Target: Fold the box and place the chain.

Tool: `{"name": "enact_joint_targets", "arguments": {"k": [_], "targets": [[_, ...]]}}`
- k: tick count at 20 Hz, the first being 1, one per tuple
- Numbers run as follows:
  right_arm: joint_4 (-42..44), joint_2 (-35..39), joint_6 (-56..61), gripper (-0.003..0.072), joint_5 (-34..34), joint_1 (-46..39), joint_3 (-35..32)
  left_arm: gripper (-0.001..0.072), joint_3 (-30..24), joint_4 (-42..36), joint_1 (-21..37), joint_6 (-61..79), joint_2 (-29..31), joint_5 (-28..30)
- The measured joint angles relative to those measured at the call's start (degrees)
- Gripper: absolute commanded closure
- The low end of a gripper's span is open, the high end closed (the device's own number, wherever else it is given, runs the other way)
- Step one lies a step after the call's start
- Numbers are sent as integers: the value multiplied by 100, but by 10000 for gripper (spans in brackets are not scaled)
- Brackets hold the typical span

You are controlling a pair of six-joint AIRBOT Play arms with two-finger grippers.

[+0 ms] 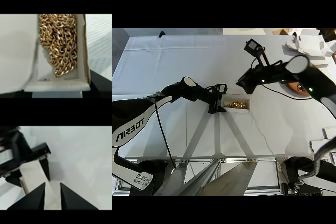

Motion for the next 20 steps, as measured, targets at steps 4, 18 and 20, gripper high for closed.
{"name": "enact_joint_targets", "arguments": {"k": [4, 18, 20], "targets": [[-61, -826, 756, 405, 553, -2, 243, 522, 0, 2, 0, -13, 0, -7], [-319, -800, 4, 383, 533, 48, 310, 521, 2, 9, 2, 13, 0, -31], [-470, -599, -76, 347, 415, 48, 310, 521, -2, 22, -4, 31, 0, -83]]}}
